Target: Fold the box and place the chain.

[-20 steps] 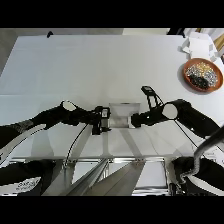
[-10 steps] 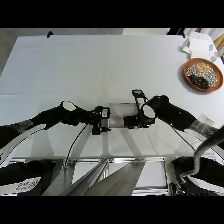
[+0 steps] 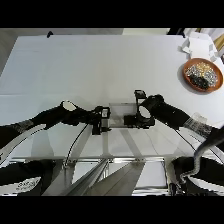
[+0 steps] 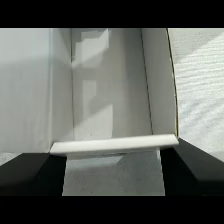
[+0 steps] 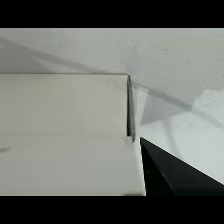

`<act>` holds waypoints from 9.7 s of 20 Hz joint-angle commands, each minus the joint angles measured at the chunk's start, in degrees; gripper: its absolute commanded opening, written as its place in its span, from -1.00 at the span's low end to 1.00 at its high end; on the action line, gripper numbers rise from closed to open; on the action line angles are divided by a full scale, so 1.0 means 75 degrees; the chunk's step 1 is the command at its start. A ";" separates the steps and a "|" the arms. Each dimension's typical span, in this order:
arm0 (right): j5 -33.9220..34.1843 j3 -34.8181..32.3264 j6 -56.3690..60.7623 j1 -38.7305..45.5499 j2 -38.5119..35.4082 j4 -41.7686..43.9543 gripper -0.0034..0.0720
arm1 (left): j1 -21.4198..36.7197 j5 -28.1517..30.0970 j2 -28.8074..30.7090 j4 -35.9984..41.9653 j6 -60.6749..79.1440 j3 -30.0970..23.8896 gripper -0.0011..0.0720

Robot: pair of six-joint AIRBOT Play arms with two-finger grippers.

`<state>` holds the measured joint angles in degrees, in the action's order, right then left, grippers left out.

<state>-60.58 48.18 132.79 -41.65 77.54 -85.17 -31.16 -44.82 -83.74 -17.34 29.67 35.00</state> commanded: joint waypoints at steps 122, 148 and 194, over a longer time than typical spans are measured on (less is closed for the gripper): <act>0.2410 0.3789 -0.5884 0.8967 0.3121 -0.1023 -0.47 | 0.0000 0.0000 0.0000 -0.0003 0.0015 0.0000 -0.29; -0.3057 0.3762 -0.8830 0.8743 -0.2917 0.3171 -0.86 | 0.0000 0.0000 0.0000 -0.0003 0.0015 0.0000 -0.29; 0.0839 -0.0204 -0.6679 0.0393 -0.2623 0.2279 -0.86 | 0.0000 -0.0003 0.0000 -0.0003 0.0015 0.0000 -0.29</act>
<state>-58.30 50.70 82.35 -36.95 55.13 -68.01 -31.20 -44.84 -83.79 -17.37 29.78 34.98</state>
